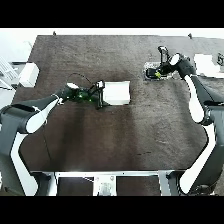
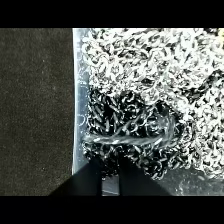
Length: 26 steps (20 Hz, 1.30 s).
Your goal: Fold the box and place the chain.
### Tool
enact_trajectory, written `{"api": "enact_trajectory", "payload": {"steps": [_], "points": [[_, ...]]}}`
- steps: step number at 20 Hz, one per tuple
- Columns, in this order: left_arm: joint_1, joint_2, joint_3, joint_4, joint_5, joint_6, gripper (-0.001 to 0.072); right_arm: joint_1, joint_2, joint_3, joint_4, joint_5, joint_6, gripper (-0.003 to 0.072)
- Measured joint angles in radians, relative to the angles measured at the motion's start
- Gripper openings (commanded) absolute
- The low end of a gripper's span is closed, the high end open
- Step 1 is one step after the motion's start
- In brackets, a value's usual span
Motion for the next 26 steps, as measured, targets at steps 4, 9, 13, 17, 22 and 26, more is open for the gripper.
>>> {"api": "enact_trajectory", "payload": {"steps": [4,9,13,17,22,26], "points": [[0.000,0.000,0.000,0.000,0.000,0.000,0.0360,0.000,0.002,0.010,-0.011,0.003,-0.005,0.0013],[0.000,0.000,0.000,0.000,0.000,0.000,0.0360,0.002,0.071,0.035,-0.016,0.007,0.011,0.0013],[0.000,0.000,0.000,0.000,0.000,0.000,0.0360,0.014,0.173,0.041,-0.030,0.013,0.016,0.0013],[0.000,0.000,0.000,0.000,0.000,0.000,0.0360,0.053,0.303,0.043,-0.075,0.038,0.018,0.0013],[0.000,0.000,0.000,0.000,0.000,0.000,0.0360,0.143,0.492,0.043,-0.183,0.051,0.020,0.0013],[0.000,0.000,0.000,0.000,0.000,0.000,0.0360,0.229,0.626,0.043,-0.250,0.057,0.021,0.0013]]}}
